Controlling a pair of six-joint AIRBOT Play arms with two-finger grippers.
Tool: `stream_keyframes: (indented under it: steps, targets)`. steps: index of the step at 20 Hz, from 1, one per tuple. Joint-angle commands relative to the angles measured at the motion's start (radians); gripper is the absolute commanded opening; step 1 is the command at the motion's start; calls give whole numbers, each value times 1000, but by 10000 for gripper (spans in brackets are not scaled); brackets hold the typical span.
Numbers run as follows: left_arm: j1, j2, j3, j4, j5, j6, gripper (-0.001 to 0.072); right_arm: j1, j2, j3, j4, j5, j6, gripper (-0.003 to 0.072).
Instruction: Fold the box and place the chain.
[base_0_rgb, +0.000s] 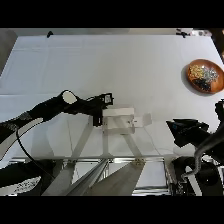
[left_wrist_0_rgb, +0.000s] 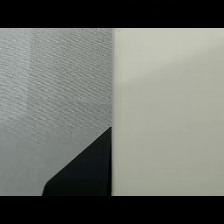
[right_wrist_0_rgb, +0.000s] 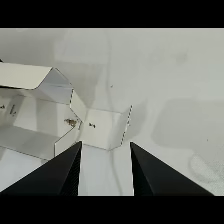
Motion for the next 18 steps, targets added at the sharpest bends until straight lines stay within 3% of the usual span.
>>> stream_keyframes:
  steps: [1, 4, 7, 9, 13, 18]
  targets:
    - [1, 0, 1, 0, 9, -33, 7, 1, 1, 0, 0, 0, 0, 339]
    - [13, 0, 25, 15, -42, -53, 4, 1, 1, 0, 0, 0, 0, 339]
    - [45, -2, 135, 154, -158, -172, 4, 1, 1, 0, 0, 0, 0, 339]
    - [44, -3, 174, 195, -182, -179, 4, 1, 1, 0, 1, 0, 0, 339]
    - [42, -40, 175, 177, -205, -174, 5, 1, 1, 0, 1, 1, 0, 339]
    - [41, -82, 175, 20, -219, -33, 5, 1, 1, 0, 1, 1, 0, 339]
